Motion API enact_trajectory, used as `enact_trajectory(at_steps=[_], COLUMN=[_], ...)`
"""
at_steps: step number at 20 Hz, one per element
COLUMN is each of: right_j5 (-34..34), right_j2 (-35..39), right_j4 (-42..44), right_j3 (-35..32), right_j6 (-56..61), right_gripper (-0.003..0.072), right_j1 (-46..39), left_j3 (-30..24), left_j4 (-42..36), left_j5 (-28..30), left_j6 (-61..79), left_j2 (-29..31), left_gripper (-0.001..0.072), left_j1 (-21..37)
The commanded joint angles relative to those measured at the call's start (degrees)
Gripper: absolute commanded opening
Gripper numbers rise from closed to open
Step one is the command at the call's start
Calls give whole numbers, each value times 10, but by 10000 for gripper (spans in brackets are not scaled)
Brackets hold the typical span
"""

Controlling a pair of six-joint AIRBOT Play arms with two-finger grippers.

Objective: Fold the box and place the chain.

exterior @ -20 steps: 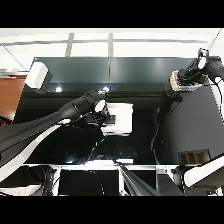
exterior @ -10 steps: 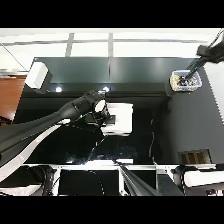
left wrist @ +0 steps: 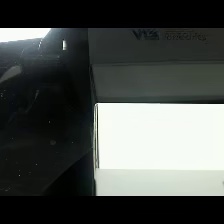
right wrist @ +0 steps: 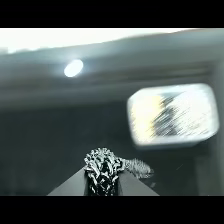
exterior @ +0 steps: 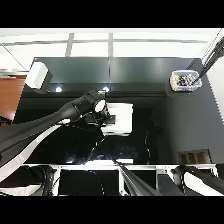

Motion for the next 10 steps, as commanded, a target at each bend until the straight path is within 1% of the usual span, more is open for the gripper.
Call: enact_trajectory(at_steps=[1,4,6,8,10], right_j5=[122,134,125,105,58], right_j2=[44,54,54,54,54], right_j4=[82,128,149,159,181], right_j3=[-12,-45,-76,-118,-166], right_j6=[-31,-36,-37,-40,-40], right_gripper=[12,12,12,11,12], right_j1=[45,108,158,205,246], left_j3=[0,0,0,0,0], left_j4=[0,0,0,0,0], left_j5=[0,0,-1,-1,-1], left_j6=[0,0,0,0,0], left_j2=[0,0,0,0,0], left_gripper=[25,24,24,25,24], left_j1=[0,0,0,0,0])
